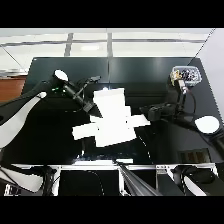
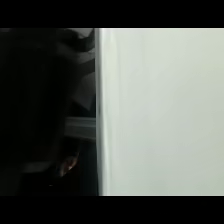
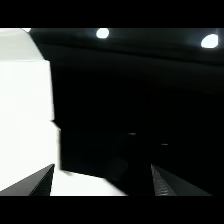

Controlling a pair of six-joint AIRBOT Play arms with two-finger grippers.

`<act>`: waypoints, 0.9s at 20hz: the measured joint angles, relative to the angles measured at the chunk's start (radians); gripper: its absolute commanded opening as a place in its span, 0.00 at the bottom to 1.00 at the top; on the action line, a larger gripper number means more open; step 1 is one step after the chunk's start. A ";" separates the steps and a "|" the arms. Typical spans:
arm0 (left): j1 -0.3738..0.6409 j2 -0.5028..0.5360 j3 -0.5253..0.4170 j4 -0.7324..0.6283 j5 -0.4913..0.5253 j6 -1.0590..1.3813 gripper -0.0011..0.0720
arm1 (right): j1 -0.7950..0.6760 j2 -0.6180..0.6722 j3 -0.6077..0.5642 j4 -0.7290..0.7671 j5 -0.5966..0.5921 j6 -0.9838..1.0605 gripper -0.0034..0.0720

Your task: Fold the box and place the chain.

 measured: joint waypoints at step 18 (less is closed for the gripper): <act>-0.272 0.298 -0.386 0.085 0.822 0.806 0.05 | 0.053 -0.006 0.072 -0.159 0.185 -0.426 0.99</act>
